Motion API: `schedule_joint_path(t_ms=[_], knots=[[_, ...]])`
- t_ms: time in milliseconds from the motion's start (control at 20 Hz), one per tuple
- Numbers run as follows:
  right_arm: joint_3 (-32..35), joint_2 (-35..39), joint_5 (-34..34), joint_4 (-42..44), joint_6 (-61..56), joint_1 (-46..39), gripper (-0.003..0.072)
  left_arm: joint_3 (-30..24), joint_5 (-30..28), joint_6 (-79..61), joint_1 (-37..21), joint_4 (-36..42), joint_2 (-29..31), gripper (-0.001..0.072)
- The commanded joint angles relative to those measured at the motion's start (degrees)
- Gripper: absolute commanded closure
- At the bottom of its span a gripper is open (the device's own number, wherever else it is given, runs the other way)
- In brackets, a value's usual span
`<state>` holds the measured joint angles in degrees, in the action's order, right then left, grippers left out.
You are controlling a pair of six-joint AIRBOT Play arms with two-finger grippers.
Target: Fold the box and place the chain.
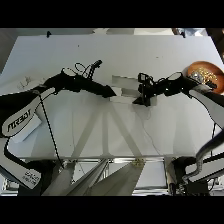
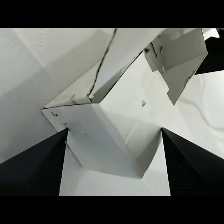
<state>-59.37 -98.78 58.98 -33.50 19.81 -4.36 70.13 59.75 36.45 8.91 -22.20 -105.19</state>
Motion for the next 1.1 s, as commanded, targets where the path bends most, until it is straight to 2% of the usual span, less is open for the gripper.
schedule_joint_path(t_ms=[0, 250, 500, 850, 900, 1050], knots=[[-0.02, -0.04, -0.02, 0.07, 0.13, 0.07, 0.0307, -0.04, -1.75, 1.57, 0.13, 0.76, -0.28, 0.0076], [-0.02, -0.04, -0.02, 0.07, 0.13, 0.07, 0.0307, -0.04, -4.39, 8.31, 0.09, 0.31, -0.28, 0.0081], [-0.02, -0.04, 0.00, 0.07, 0.13, 0.07, 0.0307, -0.04, -4.24, 14.86, 0.13, -10.47, -0.28, 0.0082], [-0.02, -0.04, -0.02, 0.07, 0.13, 0.07, 0.0307, 0.00, -4.98, 16.81, 1.49, -9.38, 0.94, 0.0100], [-0.02, -0.04, -0.02, 0.07, 0.13, 0.07, 0.0307, 0.00, -5.68, 17.46, 2.01, -10.32, 1.62, 0.0158], [-0.02, -0.04, -0.02, 0.07, 0.13, 0.07, 0.0307, 0.00, -10.01, 23.87, 4.55, -20.22, 4.46, 0.0160]])
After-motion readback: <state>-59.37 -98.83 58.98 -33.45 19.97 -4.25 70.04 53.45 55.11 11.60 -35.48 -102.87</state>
